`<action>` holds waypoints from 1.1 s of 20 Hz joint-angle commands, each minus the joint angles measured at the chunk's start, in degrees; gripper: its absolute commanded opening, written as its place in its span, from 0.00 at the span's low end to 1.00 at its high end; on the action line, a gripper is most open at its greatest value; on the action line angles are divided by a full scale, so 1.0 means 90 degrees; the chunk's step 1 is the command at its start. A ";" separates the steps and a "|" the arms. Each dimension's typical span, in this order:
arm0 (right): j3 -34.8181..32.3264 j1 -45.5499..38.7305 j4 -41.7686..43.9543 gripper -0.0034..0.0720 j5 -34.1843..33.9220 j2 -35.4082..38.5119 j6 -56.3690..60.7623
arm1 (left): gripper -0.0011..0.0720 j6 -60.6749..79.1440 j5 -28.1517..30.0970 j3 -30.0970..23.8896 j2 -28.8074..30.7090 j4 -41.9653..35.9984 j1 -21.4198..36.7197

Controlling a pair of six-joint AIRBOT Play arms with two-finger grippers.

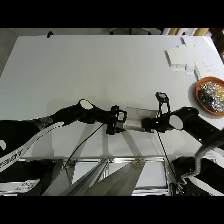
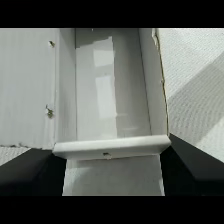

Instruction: Fold the box and place the chain.

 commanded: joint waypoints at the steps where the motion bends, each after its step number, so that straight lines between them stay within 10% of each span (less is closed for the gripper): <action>1: 0.0044 0.0325 -0.0709 0.54 -0.0012 -0.0279 0.1008 | 0.11 0.0000 0.0002 0.0002 0.0000 0.0000 0.0002; 11: 0.0044 0.0328 -0.0860 0.07 -0.0185 -0.0391 0.1093 | 0.11 0.0000 0.0000 0.0002 0.0000 0.0000 0.0002; 14: 0.0044 0.0328 -0.0918 0.11 -0.0199 -0.0391 0.1086 | 0.11 0.0000 0.0000 0.0002 0.0000 0.0000 0.0002; 16: 0.0044 0.0325 -0.1173 0.35 -0.0177 -0.0386 0.1088 | 0.11 0.0000 0.0000 0.0002 0.0000 0.0000 0.0002; 22: 0.0044 0.0325 -0.1530 0.35 -0.0075 -0.0362 0.1081 | 0.11 0.0000 0.0002 0.0002 0.0000 0.0000 0.0002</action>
